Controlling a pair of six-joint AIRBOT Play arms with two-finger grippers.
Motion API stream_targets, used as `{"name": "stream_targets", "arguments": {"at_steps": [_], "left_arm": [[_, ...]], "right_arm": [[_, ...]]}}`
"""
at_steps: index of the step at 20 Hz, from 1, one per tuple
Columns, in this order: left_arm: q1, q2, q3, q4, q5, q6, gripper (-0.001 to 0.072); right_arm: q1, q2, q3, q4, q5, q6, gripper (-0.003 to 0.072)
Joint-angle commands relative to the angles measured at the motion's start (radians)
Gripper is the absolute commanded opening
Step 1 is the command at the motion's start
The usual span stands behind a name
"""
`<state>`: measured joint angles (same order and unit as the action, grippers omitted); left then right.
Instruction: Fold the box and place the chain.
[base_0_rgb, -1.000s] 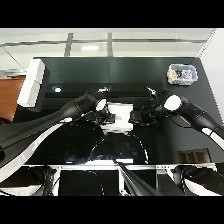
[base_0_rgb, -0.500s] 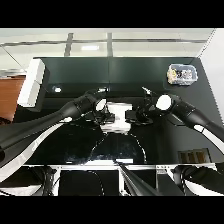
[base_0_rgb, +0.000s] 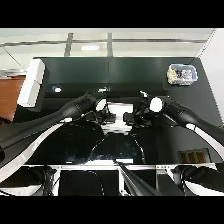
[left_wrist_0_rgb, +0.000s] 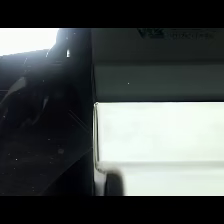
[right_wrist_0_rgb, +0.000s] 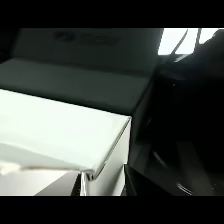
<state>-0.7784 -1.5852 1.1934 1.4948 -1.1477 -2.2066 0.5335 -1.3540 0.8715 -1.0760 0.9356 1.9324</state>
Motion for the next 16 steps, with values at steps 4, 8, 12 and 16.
{"name": "stream_targets", "arguments": {"at_steps": [4, 8, 12, 16], "left_arm": [[0.000, 0.000, 0.000, 0.003, -0.005, 0.000, 0.0025], [0.000, 0.000, 0.000, 0.003, -0.005, 0.000, 0.0025], [0.000, 0.000, 0.000, 0.003, -0.005, 0.000, 0.0025], [0.000, 0.000, 0.000, 0.003, -0.006, 0.000, 0.0025]], "right_arm": [[0.087, -0.092, 0.180, -0.276, 0.170, 0.236, 0.0303], [0.120, -0.129, 0.220, -0.335, 0.221, 0.313, 0.0181], [0.136, -0.153, 0.220, -0.335, 0.221, 0.329, 0.0181], [0.135, -0.167, 0.220, -0.332, 0.229, 0.338, 0.0038]]}}
